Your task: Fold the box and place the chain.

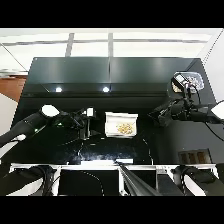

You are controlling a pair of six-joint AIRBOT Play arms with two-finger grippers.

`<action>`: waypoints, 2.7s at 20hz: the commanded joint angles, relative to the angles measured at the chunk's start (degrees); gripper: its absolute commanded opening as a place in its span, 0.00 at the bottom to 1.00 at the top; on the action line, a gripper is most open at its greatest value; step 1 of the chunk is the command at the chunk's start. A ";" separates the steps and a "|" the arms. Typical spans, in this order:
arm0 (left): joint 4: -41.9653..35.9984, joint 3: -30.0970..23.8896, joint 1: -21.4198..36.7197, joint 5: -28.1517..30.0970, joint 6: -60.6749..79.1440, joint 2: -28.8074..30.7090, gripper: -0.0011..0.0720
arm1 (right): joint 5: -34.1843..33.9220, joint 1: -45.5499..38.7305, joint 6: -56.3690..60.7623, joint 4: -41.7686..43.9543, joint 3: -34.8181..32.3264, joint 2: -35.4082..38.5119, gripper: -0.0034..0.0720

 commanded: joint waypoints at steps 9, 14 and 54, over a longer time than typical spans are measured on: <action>-3.85 2.67 -3.41 -0.76 2.62 -5.40 0.97 | 0.04 0.02 0.04 0.02 0.07 -0.02 0.75; -3.76 2.91 -5.68 1.79 1.73 -5.57 0.97 | 0.04 0.02 0.07 0.04 0.07 -0.02 0.75; 0.98 6.60 -7.91 1.60 -1.70 -8.66 0.77 | -14.08 9.84 2.99 0.48 0.17 -1.36 1.00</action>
